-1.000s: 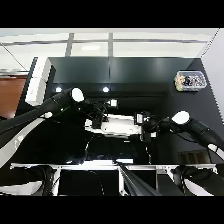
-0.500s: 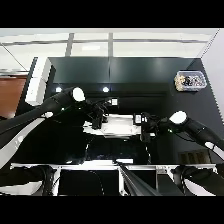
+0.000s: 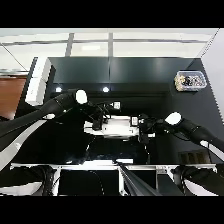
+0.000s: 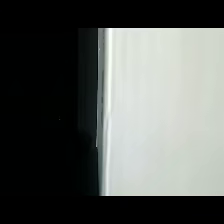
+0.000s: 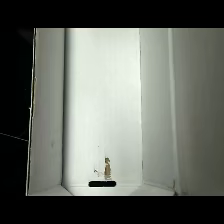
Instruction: Fold the box and place the chain.
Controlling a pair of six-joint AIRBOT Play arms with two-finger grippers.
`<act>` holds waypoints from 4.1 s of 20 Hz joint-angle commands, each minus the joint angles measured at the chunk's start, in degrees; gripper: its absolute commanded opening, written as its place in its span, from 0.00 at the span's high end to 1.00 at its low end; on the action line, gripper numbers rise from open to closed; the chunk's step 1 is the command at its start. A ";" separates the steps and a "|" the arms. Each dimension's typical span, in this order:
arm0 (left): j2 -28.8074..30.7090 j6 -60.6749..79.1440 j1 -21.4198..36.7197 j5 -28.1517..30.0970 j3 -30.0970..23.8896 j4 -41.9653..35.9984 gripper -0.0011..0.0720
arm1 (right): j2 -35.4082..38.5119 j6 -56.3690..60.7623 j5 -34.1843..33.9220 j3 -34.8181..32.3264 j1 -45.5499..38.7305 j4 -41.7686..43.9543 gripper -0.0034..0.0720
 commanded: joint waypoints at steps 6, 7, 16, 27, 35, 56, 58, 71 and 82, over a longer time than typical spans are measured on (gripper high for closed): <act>-0.02 -0.79 -0.07 -0.28 -0.04 2.16 0.95 | -0.48 0.07 -0.66 -0.02 0.28 -0.11 0.06; -0.02 -0.79 -0.07 -0.28 -0.04 2.16 0.95 | -0.48 0.07 -0.66 -0.02 0.28 -0.13 0.06; -0.02 -0.79 -0.09 -0.28 -0.04 2.14 0.95 | -0.50 0.07 -0.74 -0.02 0.28 -0.22 0.36; 2.10 -1.16 0.26 -0.96 0.35 2.14 0.37 | -0.50 0.09 -0.74 -0.02 0.28 -0.22 0.36; 12.20 -24.57 10.27 -15.74 0.63 2.80 0.35 | -0.50 0.09 -0.74 -0.02 0.28 -0.24 0.36; 12.15 -18.38 3.82 18.69 -13.33 -27.45 0.96 | -0.50 0.07 -0.55 -0.02 0.28 -0.28 0.72; 9.79 -23.76 3.82 17.44 -11.56 -21.05 0.96 | -0.50 0.07 -0.55 -0.02 0.28 -0.28 0.72; 13.70 -23.96 7.56 15.78 -11.13 -19.54 0.96 | -0.50 0.07 -0.57 -0.02 0.28 -0.26 0.72; 23.91 5.73 17.14 -3.50 -22.71 -20.09 0.40 | -0.50 0.07 -0.55 -0.02 0.28 -0.26 0.72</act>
